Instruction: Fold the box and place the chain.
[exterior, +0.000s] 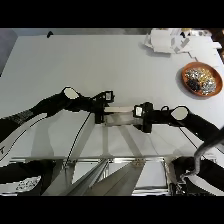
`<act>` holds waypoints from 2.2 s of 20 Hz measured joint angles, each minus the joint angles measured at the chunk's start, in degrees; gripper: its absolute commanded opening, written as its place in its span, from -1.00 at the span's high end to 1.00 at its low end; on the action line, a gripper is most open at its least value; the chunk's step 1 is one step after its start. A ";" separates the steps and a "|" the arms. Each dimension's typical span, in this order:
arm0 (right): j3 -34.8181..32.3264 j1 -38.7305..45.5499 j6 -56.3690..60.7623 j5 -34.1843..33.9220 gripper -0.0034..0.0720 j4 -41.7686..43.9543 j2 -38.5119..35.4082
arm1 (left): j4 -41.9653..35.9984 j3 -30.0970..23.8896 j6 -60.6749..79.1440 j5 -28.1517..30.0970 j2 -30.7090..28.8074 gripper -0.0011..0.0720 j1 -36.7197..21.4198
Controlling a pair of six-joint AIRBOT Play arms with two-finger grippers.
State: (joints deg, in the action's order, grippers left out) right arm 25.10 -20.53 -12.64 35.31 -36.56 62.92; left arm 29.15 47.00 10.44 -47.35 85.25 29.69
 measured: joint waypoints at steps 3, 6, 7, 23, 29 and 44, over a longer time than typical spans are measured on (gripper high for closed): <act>0.15 1.05 -4.44 0.83 -0.95 3.48 1.99 | 0.00 0.00 0.00 0.00 0.00 0.95 0.00; 1.01 1.51 -7.04 2.27 -0.95 5.51 4.76 | 0.00 0.00 0.00 0.00 0.00 0.95 0.00; 1.55 1.57 -7.61 3.08 -0.95 6.03 5.81 | 0.00 0.00 0.00 -0.04 0.00 0.95 0.00; 4.28 3.43 -8.85 8.90 0.07 6.34 12.09 | 0.04 0.00 0.07 -0.09 0.00 0.95 0.02; 4.31 3.80 -8.85 9.20 0.07 4.98 12.11 | 0.00 0.00 0.02 -0.07 0.02 0.95 0.04; 4.31 3.82 -8.85 9.27 0.07 4.44 12.11 | 0.00 0.00 0.00 -0.02 0.02 0.95 0.04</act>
State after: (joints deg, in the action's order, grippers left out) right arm 29.41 -16.71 -21.50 44.58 -32.12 75.02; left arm 29.15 47.00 10.44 -47.37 85.27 29.74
